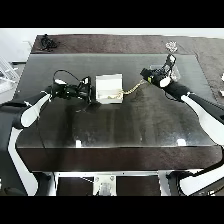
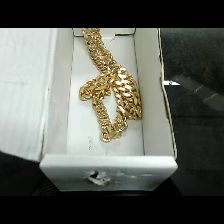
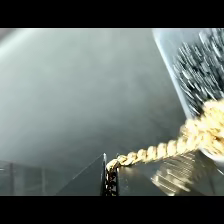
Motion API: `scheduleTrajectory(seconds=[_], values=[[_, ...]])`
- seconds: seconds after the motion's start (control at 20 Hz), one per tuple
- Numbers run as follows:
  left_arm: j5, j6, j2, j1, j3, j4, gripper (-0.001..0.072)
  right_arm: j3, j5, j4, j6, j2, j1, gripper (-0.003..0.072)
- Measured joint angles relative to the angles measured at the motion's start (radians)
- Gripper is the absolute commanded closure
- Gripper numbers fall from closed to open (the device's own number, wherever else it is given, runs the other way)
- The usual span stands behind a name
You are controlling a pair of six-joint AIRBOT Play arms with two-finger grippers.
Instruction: Fold the box and place the chain.
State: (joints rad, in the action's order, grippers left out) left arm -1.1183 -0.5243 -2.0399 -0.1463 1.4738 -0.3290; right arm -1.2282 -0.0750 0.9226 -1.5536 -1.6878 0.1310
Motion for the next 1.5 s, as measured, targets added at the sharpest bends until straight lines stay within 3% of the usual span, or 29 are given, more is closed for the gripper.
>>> scheduleTrajectory(seconds=[0.8,1.2,1.5], values=[[0.000,0.000,0.000,0.000,0.000,0.000,0.0342,0.002,-0.020,0.007,0.275,0.441,0.325,0.0676],[0.000,0.000,0.000,0.000,0.000,0.000,0.0342,0.072,-0.023,0.008,0.303,0.459,0.401,0.0676],[0.000,0.000,0.000,0.000,0.000,0.000,0.0342,0.109,-0.019,0.006,0.305,0.351,0.407,0.0676]])
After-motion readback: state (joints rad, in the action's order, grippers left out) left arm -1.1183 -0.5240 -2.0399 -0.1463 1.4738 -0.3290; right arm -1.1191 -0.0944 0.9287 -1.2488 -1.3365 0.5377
